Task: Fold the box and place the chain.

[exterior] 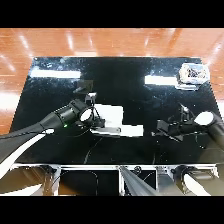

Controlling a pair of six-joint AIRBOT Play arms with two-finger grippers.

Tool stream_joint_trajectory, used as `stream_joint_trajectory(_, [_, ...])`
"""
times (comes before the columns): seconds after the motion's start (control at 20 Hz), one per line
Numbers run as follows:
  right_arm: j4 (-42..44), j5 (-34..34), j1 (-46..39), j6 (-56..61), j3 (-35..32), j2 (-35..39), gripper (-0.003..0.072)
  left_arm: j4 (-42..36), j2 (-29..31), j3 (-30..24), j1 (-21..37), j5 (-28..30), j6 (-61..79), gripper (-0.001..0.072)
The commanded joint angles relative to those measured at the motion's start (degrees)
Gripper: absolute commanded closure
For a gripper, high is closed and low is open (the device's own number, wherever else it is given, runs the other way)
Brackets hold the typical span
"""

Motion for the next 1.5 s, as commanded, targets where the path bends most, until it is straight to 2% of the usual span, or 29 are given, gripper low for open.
stream_joint_trajectory(0.0, [5.57, -8.15, 5.77, -0.35, -0.55, -5.18, 0.0651, 0.07, -0.02, 0.02, 0.09, 0.15, -0.96, 0.0689])
stream_joint_trajectory(0.4, [15.37, -16.74, 12.17, -2.45, -0.24, -7.1, 0.065, -0.02, -0.02, 0.02, 0.07, 0.31, -1.14, 0.0689])
stream_joint_trajectory(0.8, [16.79, -17.51, 19.54, -2.47, 2.62, -7.1, 0.0648, -0.17, -0.02, 0.02, 0.07, 1.33, -1.18, 0.0689])
stream_joint_trajectory(0.85, [16.72, -17.49, 20.04, -2.49, 3.48, -7.1, 0.0494, -0.17, -0.02, 0.02, 0.07, 1.38, -1.18, 0.0689])
stream_joint_trajectory(0.9, [16.7, -17.16, 20.41, -2.49, 4.5, -7.1, 0.0224, -0.17, -0.02, 0.02, 0.07, 1.42, -1.18, 0.0689])
stream_joint_trajectory(1.25, [16.61, -13.09, 21.18, -4.22, 10.16, -7.1, 0.0189, -0.17, -0.02, 0.02, 0.07, 1.42, -1.16, 0.0689])
stream_joint_trajectory(1.45, [17.94, -12.85, 23.87, -4.22, 10.56, -7.1, 0.0188, -0.17, -0.02, 0.02, 0.07, 1.42, -1.16, 0.0688])
